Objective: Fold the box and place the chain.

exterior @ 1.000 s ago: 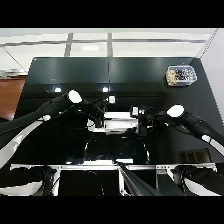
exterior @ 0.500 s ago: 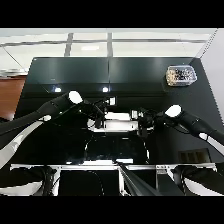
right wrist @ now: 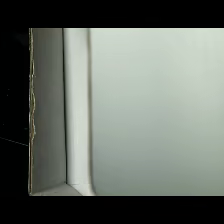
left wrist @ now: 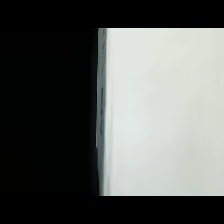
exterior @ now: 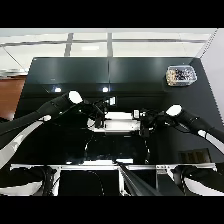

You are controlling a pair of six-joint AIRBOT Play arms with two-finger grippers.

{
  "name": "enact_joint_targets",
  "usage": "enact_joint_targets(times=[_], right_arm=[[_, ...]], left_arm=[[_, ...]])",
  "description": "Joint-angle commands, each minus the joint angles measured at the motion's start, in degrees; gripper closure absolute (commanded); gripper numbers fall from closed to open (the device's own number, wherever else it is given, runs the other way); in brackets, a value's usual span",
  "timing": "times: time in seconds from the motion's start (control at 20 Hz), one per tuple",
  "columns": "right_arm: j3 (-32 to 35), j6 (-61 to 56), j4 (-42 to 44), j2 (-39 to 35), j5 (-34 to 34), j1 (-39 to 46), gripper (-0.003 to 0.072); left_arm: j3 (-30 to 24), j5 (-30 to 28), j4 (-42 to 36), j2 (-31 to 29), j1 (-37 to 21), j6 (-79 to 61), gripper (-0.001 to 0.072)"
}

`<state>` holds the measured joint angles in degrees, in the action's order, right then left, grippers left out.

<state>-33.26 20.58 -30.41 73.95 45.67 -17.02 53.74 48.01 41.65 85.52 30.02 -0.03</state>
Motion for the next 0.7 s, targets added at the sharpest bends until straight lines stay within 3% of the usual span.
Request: enact_joint_targets(times=[0.0,0.4,0.5,0.55,0.65], right_arm=[[0.0,-2.4,-1.4,0.3,-3.0,-1.5,-0.0024],[0.0,-3.2,-2.9,0.4,-3.7,-2.4,-0.0022],[0.0,-3.2,-2.9,0.4,-3.4,-2.4,0.0176],[0.0,-3.2,-2.9,0.4,-3.3,-2.4,0.0212],[0.0,-3.2,-2.9,0.4,-3.3,-2.4,0.0211]], left_arm=[[0.0,0.0,0.0,0.0,-0.1,0.0,0.0683],[0.0,0.0,0.0,0.0,-0.1,0.0,0.0683],[0.0,0.0,0.0,0.0,-0.1,0.0,0.0683],[0.0,0.0,0.0,0.0,-0.1,0.0,0.0683],[0.0,0.0,0.0,0.0,-0.1,0.0,0.068]])
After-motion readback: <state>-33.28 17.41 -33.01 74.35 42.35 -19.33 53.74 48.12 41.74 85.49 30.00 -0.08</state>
